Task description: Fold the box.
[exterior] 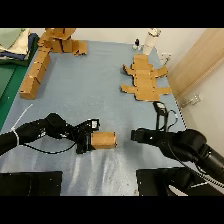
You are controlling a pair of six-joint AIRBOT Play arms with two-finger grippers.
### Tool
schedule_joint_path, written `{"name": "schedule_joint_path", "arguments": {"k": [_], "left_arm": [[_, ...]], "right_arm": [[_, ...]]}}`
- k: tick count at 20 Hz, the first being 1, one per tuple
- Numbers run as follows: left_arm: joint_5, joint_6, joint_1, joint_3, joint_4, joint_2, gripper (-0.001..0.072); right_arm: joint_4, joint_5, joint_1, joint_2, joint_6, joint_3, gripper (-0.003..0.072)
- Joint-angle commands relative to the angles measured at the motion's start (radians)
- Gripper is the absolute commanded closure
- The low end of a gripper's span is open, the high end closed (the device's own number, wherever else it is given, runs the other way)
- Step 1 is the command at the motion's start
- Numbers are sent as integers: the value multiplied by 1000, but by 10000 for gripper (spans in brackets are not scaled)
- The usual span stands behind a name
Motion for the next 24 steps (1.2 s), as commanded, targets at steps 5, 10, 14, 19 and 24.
{"name": "schedule_joint_path", "arguments": {"k": [5, 10, 14, 19, 24], "left_arm": [[0, 0, 1, 1, -8, 0, 103], [-2, 0, 1, 1, -19, 0, 104], [-2, 0, 1, 1, -19, 0, 104], [2, -9, 1, 1, -34, 0, 104], [37, -548, 85, 81, 293, 123, 104]], "right_arm": [[5, -102, -90, -71, 152, 60, 684], [9, -36, -90, -138, 166, 60, 684], [12, -16, -90, -150, 166, 60, 684], [7, -16, -90, -150, 165, 60, 684], [1, -16, -90, -150, 150, 60, 684]]}}
